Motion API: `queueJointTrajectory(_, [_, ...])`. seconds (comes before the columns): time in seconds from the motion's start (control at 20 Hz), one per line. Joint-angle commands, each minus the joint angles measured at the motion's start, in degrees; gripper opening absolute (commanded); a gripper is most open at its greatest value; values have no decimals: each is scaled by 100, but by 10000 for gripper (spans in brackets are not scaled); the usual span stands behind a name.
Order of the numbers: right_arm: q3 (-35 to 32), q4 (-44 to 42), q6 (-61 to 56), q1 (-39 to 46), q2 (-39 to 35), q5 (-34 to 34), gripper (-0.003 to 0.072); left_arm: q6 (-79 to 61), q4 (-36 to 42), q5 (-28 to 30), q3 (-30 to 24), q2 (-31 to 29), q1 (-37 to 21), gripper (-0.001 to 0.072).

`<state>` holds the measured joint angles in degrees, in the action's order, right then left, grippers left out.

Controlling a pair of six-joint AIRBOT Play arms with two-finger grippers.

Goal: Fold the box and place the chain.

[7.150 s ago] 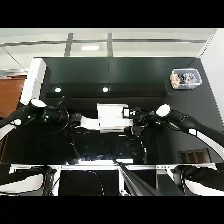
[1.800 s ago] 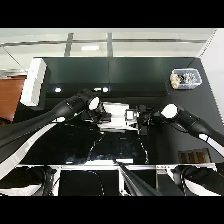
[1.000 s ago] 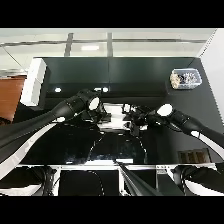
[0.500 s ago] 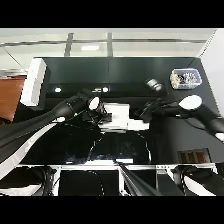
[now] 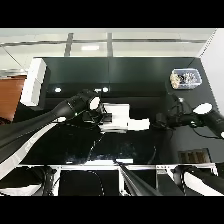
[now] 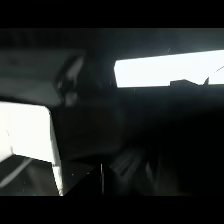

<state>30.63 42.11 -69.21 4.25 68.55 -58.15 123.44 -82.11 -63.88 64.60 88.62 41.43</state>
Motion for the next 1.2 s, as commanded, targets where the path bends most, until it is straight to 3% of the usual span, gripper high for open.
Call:
queueJointTrajectory(0.0, [-107,-957,431,-627,647,144,11,4,9,17,-2,4,-4,23])
queueJointTrajectory(0.2, [219,-2096,1519,-935,778,-170,14,2,11,15,-2,4,-2,23])
queueJointTrajectory(0.25, [391,-2057,1534,-938,778,-278,108,2,11,15,-2,4,-2,24])
queueJointTrajectory(0.3, [573,-2000,1537,-938,778,-391,446,4,11,15,-2,4,-2,23])
queueJointTrajectory(0.35, [726,-1934,1545,-938,778,-531,537,4,11,15,-2,4,-2,23])
queueJointTrajectory(0.5, [973,-1884,1379,-968,778,-901,496,4,11,15,-2,4,-2,24])
queueJointTrajectory(0.6, [1014,-1818,1200,-1130,778,-883,484,4,11,15,-2,4,-2,23])
queueJointTrajectory(0.65, [1025,-1808,1147,-1239,778,-831,415,4,11,15,-2,4,-2,23])
queueJointTrajectory(0.75, [1167,-1670,994,-1499,778,-680,414,4,11,15,-2,4,-2,23])
queueJointTrajectory(0.8, [1303,-1368,739,-1663,778,-566,414,4,11,15,-2,4,-2,23])
queueJointTrajectory(0.9, [1646,-555,-7,-1987,778,-476,344,4,11,13,-2,4,-2,24])
queueJointTrajectory(1.15, [2240,737,-1526,-2732,778,-313,344,4,11,13,-2,4,-2,24])
